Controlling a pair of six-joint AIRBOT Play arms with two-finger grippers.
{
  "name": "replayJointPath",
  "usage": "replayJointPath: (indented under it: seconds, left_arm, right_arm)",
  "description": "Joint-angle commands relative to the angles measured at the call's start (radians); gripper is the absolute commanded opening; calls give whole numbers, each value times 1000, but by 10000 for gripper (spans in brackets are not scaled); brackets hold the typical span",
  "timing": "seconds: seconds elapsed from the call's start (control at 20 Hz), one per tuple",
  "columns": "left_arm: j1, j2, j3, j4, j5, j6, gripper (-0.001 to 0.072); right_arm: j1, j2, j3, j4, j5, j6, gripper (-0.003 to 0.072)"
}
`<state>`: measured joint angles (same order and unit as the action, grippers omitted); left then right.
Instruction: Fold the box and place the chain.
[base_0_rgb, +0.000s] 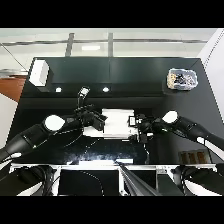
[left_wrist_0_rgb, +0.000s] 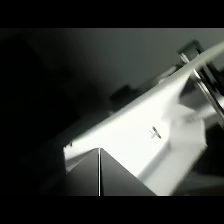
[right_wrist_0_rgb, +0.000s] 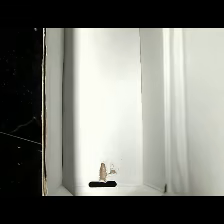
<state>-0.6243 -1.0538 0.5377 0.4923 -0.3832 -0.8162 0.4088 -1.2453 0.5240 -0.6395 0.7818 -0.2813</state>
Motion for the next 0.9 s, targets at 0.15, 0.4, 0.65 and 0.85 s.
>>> replayJointPath:
  seconds: [0.15,0.4,0.65,0.85]
  left_arm:
    - [-10,-100,-3,-31,96,-1,27]
    - [-23,-154,-3,-29,11,1,27]
    - [14,-106,21,138,0,0,27]
    - [130,37,23,301,-113,0,319]
  right_arm:
    - [1,-1,-1,0,1,0,447]
    - [1,-1,-1,0,0,0,447]
    - [1,-1,-1,0,0,0,447]
    - [1,-1,-1,0,0,0,447]
